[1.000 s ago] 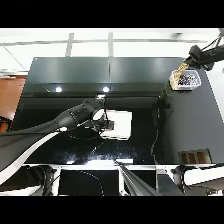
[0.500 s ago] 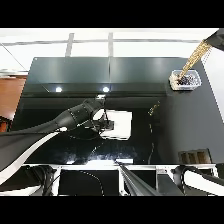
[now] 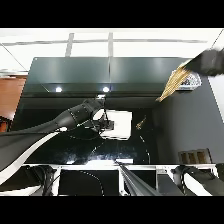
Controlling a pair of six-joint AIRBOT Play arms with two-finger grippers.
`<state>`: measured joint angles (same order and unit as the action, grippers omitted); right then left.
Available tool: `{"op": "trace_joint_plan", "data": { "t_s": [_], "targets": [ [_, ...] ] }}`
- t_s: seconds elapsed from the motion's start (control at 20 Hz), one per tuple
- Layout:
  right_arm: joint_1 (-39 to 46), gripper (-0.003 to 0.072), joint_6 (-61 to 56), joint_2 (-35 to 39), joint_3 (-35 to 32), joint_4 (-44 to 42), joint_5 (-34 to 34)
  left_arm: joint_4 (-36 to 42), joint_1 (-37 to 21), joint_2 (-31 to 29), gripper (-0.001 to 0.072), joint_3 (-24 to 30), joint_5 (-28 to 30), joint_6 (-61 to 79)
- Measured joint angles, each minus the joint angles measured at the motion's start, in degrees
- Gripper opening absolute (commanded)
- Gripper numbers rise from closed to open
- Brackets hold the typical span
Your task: Fold the box and place the chain.
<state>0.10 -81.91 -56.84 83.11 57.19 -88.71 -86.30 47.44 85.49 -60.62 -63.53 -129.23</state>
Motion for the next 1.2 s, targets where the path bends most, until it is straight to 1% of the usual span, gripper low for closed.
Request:
{"op": "trace_joint_plan", "data": {
  "t_s": [0.1, 0.25, 0.55, 0.8, 1.0, 1.2],
  "targets": [
    [-5.2, 0.0034, 0.1, 1.1, -3.0, -0.3, -0.9, 0.0, 0.0, 0.0, 0.0028, 0.0, 0.0, 0.0],
    [-12.5, 0.0034, -0.8, 1.8, -5.6, -0.9, -1.1, 0.0, 0.0, 0.0, 0.0029, 0.0, 0.0, 0.0],
    [-23.1, 0.0034, -3.3, 0.1, -7.4, -2.0, 3.9, 0.0, 0.0, 0.0, 0.0028, 0.0, 0.0, 0.0],
    [-27.1, 0.0035, -4.8, -1.6, -13.1, -2.0, 8.8, 0.0, 0.0, 0.0, 0.0029, 0.0, 0.1, 0.0],
    [-28.0, 0.0036, -5.4, -2.2, -20.5, -2.4, 13.1, 0.0, 0.0, 0.0, 0.0028, 0.0, 0.2, 0.0],
    [-28.3, 0.0036, -5.7, -2.4, -27.7, -3.9, 18.9, 0.0, 0.0, 0.0, 0.0029, 0.0, 0.3, 0.0]
  ]
}}
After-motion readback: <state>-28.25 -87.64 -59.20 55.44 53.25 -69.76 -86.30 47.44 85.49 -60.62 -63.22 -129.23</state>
